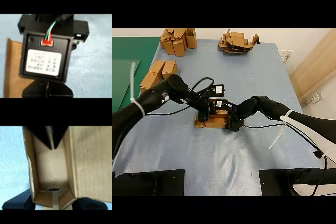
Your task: Fold the box.
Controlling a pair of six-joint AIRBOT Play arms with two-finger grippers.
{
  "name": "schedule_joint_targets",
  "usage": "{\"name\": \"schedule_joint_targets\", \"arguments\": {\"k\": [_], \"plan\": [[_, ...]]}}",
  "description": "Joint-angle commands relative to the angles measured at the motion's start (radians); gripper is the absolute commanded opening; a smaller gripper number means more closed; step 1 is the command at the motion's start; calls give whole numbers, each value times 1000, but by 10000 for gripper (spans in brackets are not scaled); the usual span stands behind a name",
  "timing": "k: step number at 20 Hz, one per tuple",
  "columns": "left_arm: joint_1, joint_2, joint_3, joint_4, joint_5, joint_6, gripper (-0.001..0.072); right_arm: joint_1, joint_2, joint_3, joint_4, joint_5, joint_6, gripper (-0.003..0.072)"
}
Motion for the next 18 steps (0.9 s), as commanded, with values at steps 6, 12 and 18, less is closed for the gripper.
{"name": "schedule_joint_targets", "arguments": {"k": [6, 12, 18], "plan": [[352, 206, -6, 166, -112, -510, 16, -1, 0, 0, -9, 0, 0, 4], [544, -53, -84, 16, -229, -856, 15, 0, 0, 0, -2, 0, 0, 4], [398, -246, -93, -29, -201, -886, 13, -1, 0, 0, 8, 0, 0, 4]]}}
